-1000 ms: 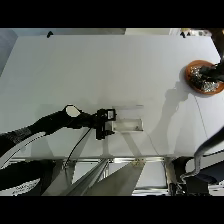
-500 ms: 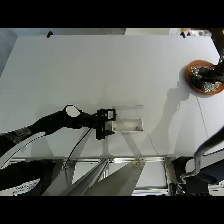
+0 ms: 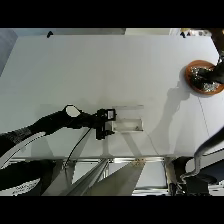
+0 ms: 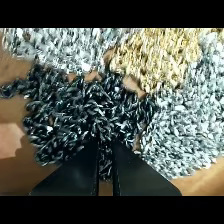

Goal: Fold the box and place the chain.

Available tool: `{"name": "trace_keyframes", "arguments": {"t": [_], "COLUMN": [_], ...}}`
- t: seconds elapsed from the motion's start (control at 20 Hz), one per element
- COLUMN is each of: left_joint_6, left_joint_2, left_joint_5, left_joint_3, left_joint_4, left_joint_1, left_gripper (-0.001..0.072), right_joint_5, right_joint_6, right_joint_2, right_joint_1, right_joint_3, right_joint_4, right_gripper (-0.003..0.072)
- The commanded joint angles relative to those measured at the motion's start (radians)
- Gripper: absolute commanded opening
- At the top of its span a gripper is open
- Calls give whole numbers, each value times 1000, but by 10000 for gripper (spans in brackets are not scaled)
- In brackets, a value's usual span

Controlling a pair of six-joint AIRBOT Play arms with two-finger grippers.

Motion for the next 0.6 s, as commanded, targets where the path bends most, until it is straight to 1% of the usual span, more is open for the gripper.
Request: {"name": "trace_keyframes", "arguments": {"t": [0.0, 0.15, 0.25, 0.4, 0.55], "left_joint_6": [0, 0, 0, 0, 0], "left_joint_2": [0, 0, 0, 0, 0], "left_joint_5": [0, 0, 0, 0, 0], "left_joint_3": [0, 0, 0, 0, 0], "left_joint_4": [0, 0, 0, 0, 0], "left_joint_1": [0, 0, 0, 0, 0], "left_gripper": [312, 312, 312, 312, 312], "right_joint_5": [23, 97, 153, 234, 317], "right_joint_6": [-50, -117, -149, -176, -211], "right_joint_2": [86, 229, 335, 485, 615], "right_joint_1": [0, 1, 1, 1, 1], "right_joint_3": [1, 1, 1, 1, 0], "right_joint_4": [-7, 5, 39, 141, 290], "right_gripper": [27, 27, 27, 27, 27]}}
